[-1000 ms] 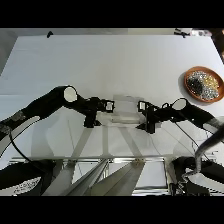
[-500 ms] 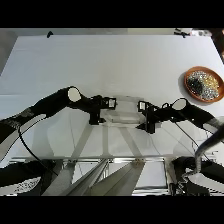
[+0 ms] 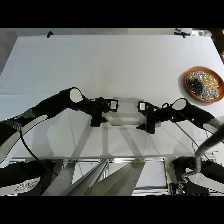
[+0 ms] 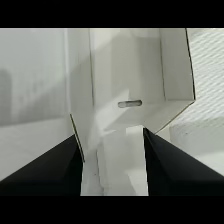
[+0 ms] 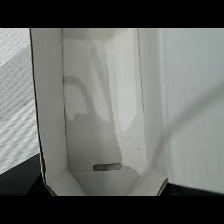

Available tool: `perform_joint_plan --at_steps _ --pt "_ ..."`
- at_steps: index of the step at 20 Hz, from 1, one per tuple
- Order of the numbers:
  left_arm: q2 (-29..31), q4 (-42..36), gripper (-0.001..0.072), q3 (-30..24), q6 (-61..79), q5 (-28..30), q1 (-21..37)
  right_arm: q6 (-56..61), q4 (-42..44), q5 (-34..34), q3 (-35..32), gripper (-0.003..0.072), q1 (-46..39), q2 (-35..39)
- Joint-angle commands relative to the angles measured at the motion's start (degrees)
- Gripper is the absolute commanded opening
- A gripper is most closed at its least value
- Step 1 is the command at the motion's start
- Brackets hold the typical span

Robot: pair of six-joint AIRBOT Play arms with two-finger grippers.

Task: Fold the box and place the chain.

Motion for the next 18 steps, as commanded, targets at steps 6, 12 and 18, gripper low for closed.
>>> perform_joint_plan --at_steps 6,12,18 --pt "0.0 -0.4 0.0274 0.0 -0.4 -2.7 -1.9 0.3 -3.4 -0.1 0.0 0.0341 0.0 0.0" --pt "0.3 1.0 0.0277 0.0 -3.1 -3.0 0.5 0.3 -3.4 -0.1 0.0 0.0341 0.0 0.0" --pt "2.6 2.0 0.038 0.0 -3.0 -4.6 3.2 0.3 -3.4 -0.1 0.0 0.0341 0.0 0.0"
